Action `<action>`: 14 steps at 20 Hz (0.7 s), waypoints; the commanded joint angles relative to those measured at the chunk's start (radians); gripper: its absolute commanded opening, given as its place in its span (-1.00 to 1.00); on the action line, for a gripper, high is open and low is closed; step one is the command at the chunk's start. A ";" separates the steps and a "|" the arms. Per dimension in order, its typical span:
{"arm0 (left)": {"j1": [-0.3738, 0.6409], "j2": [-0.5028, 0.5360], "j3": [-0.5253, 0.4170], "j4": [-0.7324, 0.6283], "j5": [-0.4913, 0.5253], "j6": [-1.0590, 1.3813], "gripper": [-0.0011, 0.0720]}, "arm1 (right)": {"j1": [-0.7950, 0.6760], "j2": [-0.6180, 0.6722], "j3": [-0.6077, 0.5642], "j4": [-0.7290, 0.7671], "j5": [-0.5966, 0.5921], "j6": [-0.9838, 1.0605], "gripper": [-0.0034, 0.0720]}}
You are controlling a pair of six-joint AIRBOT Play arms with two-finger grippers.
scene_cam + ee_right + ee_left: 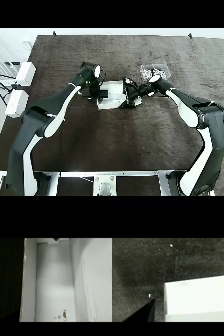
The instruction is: Fold the box and place the chain.
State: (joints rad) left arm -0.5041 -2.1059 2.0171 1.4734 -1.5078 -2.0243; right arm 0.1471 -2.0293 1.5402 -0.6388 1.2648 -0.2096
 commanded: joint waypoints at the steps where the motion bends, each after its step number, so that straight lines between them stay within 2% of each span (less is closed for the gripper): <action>1: -0.003 -0.005 0.002 0.040 -0.014 -0.001 -0.35 | 0.001 -0.001 0.000 0.000 0.000 0.000 0.65; 2: -0.004 -0.006 0.002 0.046 -0.011 -0.001 -0.35 | 0.001 -0.001 0.000 0.000 0.000 0.000 0.65; 3: -0.004 -0.007 0.002 0.046 -0.011 0.000 -0.46 | 0.001 -0.001 0.000 0.000 0.000 0.000 0.65; 4: -0.004 -0.008 0.002 0.047 -0.005 0.011 -0.67 | 0.001 -0.001 0.000 0.000 0.000 0.000 0.65; 7: -0.004 -0.008 0.002 0.047 0.011 0.015 -0.68 | 0.001 -0.001 0.000 0.000 0.000 0.000 0.65; 8: -0.004 -0.008 0.002 0.047 0.016 0.018 -0.84 | 0.001 -0.001 0.000 0.000 0.000 0.000 0.65; 14: -0.004 -0.007 0.002 0.046 0.026 0.033 -0.86 | 0.001 -0.001 0.000 0.000 0.000 0.000 0.65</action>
